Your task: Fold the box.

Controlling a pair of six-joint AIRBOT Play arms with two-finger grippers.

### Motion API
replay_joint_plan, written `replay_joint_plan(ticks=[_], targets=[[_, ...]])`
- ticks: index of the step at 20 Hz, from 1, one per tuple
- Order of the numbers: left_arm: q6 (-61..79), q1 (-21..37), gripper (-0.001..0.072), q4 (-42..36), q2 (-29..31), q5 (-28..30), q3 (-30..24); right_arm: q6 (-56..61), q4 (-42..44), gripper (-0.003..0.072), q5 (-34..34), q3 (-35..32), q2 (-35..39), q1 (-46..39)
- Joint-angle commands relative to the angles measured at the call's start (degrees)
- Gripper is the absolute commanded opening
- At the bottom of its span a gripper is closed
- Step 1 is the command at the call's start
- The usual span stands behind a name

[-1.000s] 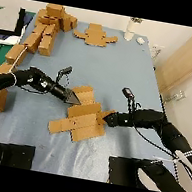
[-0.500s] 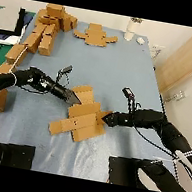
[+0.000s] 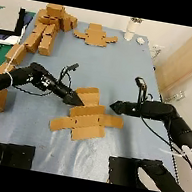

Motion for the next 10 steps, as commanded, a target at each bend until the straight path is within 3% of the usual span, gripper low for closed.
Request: replay_joint_plan(ticks=[1,6,10], targets=[[4.0,-2.5,0.0010,9.2,3.4,5.0,0.6,4.4,-1.6,0.0305,2.2,2.1,-1.2,-1.4],[10.1,-4.7,0.0010,9.1,3.4,10.1,0.6,5.8,1.5,0.0303,4.2,2.1,-6.4,-1.1],[11.4,-6.7,0.0008,8.5,4.7,18.3,0.3,5.8,2.1,0.0303,5.1,2.0,-7.8,-0.4]])
